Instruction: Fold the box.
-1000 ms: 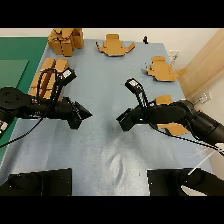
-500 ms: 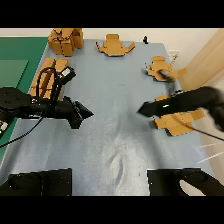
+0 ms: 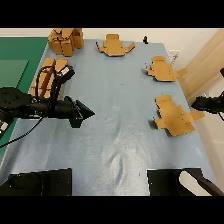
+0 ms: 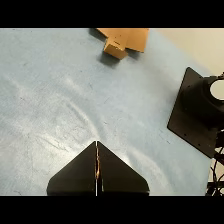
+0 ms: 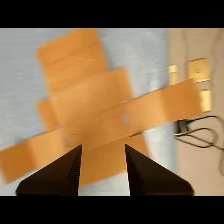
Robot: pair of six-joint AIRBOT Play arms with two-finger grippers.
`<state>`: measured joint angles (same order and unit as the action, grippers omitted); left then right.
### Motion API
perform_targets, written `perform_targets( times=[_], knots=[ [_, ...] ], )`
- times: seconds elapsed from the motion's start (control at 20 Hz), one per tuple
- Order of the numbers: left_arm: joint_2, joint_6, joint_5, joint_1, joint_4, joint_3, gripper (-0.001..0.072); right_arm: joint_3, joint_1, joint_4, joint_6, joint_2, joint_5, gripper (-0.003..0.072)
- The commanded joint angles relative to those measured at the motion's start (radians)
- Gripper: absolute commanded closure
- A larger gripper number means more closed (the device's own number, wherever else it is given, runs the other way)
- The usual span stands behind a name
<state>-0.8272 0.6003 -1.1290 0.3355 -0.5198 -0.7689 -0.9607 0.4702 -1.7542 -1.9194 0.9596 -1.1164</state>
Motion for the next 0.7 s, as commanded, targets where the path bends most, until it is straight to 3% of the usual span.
perform_targets(
  times=[0.0,0.05,0.1,0.3,0.65],
  knots=[
    [0.0,-0.001,0.021,-0.001,-0.003,0.0,0.069,-0.027,0.042,0.189,-0.154,0.103,0.089,0.0274],
    [0.0,-0.001,0.031,0.0,-0.01,0.0,0.069,-0.046,0.042,0.232,-0.155,0.133,0.089,0.027],
    [0.0,-0.001,0.046,0.0,-0.025,0.0,0.0689,-0.066,0.042,0.271,-0.162,0.163,0.093,0.0215],
    [-0.005,0.0,0.06,-0.001,-0.079,0.0,0.0689,-0.183,0.076,0.306,-0.164,0.299,0.087,0.0211],
    [-0.015,0.0,0.079,-0.001,-0.094,0.0,0.0689,-0.357,0.178,0.034,-0.414,0.527,-0.146,0.0201]
  ],
)
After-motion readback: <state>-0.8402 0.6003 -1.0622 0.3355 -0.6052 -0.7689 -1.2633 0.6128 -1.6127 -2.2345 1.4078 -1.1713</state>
